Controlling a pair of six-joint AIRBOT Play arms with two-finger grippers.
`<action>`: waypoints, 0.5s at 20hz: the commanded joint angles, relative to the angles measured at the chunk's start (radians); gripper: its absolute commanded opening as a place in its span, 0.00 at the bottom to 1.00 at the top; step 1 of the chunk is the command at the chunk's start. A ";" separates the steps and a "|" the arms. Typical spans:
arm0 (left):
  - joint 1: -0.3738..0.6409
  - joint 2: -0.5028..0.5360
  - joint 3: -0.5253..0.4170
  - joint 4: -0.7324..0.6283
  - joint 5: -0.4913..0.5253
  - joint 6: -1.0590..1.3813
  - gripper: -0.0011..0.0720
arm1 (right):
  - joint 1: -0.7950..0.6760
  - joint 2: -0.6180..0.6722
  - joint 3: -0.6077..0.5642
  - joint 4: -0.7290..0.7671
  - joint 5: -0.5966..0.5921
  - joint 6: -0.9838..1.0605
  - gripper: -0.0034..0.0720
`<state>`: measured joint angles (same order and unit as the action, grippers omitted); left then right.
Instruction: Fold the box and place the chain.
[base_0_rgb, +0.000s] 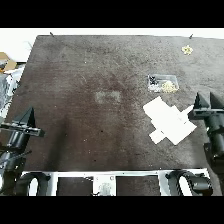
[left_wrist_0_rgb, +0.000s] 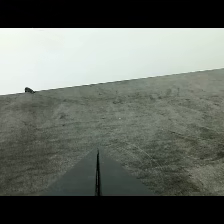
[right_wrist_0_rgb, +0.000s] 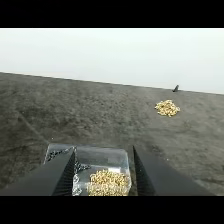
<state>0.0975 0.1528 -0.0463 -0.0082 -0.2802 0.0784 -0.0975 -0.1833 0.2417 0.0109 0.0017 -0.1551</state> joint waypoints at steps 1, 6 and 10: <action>0.000 0.001 0.000 0.000 0.000 0.000 0.03 | -0.008 -0.230 0.161 -0.007 -0.021 -0.003 0.58; 0.000 0.001 0.000 0.000 0.000 0.000 0.03 | -0.237 -0.660 0.500 -0.167 0.352 0.228 0.58; 0.000 0.001 0.000 0.000 0.000 0.000 0.03 | -0.468 -1.005 0.874 -0.821 0.811 0.780 0.58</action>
<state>0.0975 0.1528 -0.0463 -0.0082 -0.2802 0.0784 -0.4297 -0.9642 0.8841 -0.4171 0.4820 0.2867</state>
